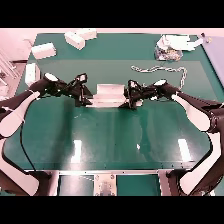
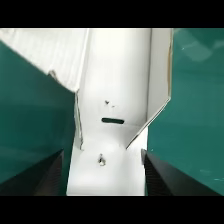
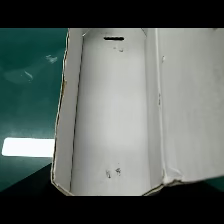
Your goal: Fold the box and place the chain.
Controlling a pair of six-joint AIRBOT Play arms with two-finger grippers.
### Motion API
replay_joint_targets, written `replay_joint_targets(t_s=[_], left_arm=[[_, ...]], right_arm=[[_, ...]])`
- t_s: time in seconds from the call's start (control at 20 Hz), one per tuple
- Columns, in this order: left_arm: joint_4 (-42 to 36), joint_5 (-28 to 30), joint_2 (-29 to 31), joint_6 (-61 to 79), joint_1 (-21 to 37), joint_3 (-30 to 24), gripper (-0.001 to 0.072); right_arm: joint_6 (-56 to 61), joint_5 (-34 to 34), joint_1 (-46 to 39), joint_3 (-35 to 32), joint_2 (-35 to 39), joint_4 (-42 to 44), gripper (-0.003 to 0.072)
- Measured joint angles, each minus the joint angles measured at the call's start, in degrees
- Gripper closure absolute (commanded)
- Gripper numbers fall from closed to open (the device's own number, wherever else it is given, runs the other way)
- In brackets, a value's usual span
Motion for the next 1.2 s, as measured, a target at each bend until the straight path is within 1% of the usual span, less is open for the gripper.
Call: replay_joint_targets(t_s=[0.3,0.35,0.4,0.55,0.65,0.7,0.75,1.2], left_arm=[[-1.3,-1.4,-0.1,-0.1,-1.4,0.0,0.0146],[-1.4,-0.9,-0.1,-0.1,-1.8,0.0,0.0228],[-1.5,0.1,-0.1,-0.1,-2.1,0.0,0.0243],[-1.7,2.0,-0.1,-0.1,-2.5,0.0,0.0245],[-2.1,2.3,-0.1,-0.1,-2.6,0.0,0.0248],[-2.3,2.4,-0.1,-0.1,-2.6,0.0,0.0399],[-2.4,2.6,-0.1,-0.1,-2.7,0.0,0.043],[-5.5,-1.0,-0.1,-0.1,-3.3,0.0,0.043]], right_arm=[[0.0,0.0,0.0,0.0,0.0,0.0,0.0112],[0.0,0.0,0.0,0.0,0.0,-0.1,0.0112],[0.0,0.0,0.0,0.0,0.0,-0.1,0.0113],[0.0,0.0,0.0,0.0,0.0,0.0,0.0113],[0.0,0.0,0.0,0.0,0.0,0.0,0.0113],[0.0,0.0,0.0,0.0,0.0,0.0,0.0112],[-0.1,0.1,0.0,0.0,0.0,-0.1,0.0113],[-0.1,0.1,0.0,0.0,0.0,0.0,0.0112]])
